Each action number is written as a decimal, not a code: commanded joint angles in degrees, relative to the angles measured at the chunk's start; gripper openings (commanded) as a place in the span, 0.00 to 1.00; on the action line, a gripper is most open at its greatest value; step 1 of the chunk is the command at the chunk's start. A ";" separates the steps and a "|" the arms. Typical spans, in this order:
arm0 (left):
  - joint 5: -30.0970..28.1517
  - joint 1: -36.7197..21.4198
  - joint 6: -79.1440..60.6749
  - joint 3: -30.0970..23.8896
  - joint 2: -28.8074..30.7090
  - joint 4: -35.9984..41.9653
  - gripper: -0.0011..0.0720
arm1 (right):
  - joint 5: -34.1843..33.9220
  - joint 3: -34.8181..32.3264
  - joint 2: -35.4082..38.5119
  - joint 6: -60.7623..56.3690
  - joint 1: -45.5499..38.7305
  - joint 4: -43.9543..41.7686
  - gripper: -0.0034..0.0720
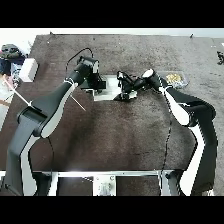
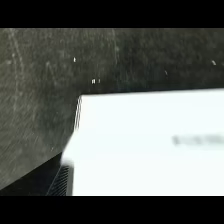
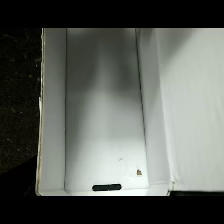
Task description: Fold the box and place the chain.
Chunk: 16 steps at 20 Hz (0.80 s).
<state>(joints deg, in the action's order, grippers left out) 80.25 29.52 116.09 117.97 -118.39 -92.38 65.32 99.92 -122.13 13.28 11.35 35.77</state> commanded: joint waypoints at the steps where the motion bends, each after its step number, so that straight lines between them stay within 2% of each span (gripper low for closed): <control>1: 3.32 -0.11 -2.62 1.05 2.95 0.46 0.51 | 0.00 -0.02 -0.04 0.02 0.02 -0.02 0.72; 4: 4.00 -0.11 -4.50 1.03 6.51 -2.89 0.51 | 0.02 -0.02 -0.04 0.02 0.00 -0.02 0.72; 6: 1.11 -0.09 -12.20 1.01 7.76 -3.06 0.51 | 0.02 0.00 -0.04 0.02 0.00 -0.02 0.72; 13: -6.29 -0.09 -20.13 1.03 8.09 -3.06 0.51 | 0.02 0.00 -0.04 0.02 0.00 -0.02 0.72; 16: -7.96 -0.50 -31.15 0.59 8.09 -1.33 0.51 | 0.00 -0.02 -0.04 0.02 0.02 -0.02 0.72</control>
<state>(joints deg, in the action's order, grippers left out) 74.81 29.36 93.84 118.78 -110.41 -95.13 65.32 99.92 -122.13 13.30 11.35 35.77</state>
